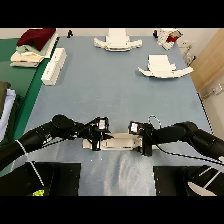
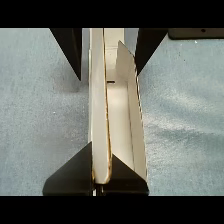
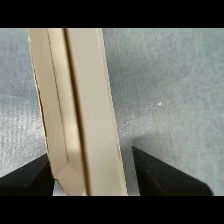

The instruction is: Fold the box.

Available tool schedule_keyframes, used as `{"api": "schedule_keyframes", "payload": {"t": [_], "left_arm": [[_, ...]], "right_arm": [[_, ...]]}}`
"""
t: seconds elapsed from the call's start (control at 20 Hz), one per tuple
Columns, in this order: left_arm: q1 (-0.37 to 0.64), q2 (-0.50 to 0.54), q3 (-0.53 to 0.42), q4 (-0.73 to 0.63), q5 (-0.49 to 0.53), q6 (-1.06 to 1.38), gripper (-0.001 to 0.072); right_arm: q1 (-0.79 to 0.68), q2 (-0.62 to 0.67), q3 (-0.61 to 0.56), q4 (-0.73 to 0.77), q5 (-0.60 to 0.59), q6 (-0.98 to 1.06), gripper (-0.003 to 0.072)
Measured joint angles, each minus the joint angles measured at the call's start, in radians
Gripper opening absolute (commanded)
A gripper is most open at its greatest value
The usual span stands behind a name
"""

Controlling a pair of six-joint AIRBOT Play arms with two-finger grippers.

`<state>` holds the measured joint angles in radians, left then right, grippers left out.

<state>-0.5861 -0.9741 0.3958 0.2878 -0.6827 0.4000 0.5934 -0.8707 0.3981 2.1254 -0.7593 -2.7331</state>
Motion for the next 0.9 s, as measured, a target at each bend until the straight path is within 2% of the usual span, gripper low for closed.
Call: {"api": "schedule_keyframes", "payload": {"t": [0.5,0.55,0.65,0.9], "left_arm": [[0.000,0.000,0.000,0.000,0.000,0.000,0.0015],[0.000,0.000,0.000,0.000,0.000,0.000,0.0014],[0.000,0.000,0.000,0.000,0.000,0.000,0.0014],[0.000,0.000,0.000,0.000,-0.001,0.000,0.0014]], "right_arm": [[-0.001,-0.042,-0.011,0.016,0.002,-0.078,0.0706],[-0.001,-0.045,-0.011,0.017,0.002,-0.084,0.0694],[-0.001,-0.048,-0.011,0.018,0.002,-0.093,0.0505],[-0.002,-0.052,-0.011,0.017,0.003,-0.107,0.0516]]}}
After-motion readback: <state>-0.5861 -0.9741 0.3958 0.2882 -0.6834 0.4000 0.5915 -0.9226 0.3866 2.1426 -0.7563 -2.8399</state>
